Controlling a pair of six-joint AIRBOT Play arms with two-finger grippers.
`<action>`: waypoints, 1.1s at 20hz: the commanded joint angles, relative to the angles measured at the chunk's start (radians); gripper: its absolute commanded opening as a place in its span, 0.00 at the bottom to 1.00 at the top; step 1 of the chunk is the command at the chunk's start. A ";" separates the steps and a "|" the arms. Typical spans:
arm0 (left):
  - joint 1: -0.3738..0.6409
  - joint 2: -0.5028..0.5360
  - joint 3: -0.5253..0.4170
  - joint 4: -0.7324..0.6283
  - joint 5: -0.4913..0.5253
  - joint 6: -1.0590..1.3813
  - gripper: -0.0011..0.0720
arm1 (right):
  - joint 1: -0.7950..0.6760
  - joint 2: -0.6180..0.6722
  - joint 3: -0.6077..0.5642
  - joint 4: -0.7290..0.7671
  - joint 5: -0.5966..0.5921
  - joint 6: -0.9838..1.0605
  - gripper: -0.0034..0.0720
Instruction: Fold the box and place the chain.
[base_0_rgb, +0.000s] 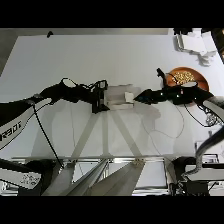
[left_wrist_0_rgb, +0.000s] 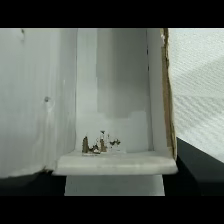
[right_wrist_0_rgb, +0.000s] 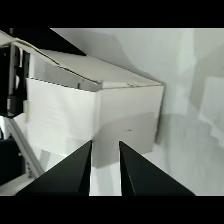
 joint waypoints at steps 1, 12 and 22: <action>-0.001 -0.001 0.000 0.000 0.000 0.000 0.45 | 0.002 0.002 -0.001 0.031 0.016 -0.001 0.32; -0.001 -0.001 0.000 0.000 0.000 0.000 0.45 | 0.138 0.008 0.000 -0.055 -0.198 0.005 0.71; -0.001 -0.001 0.000 0.000 0.000 0.000 0.45 | 0.202 0.126 0.007 -0.393 -0.399 0.329 0.70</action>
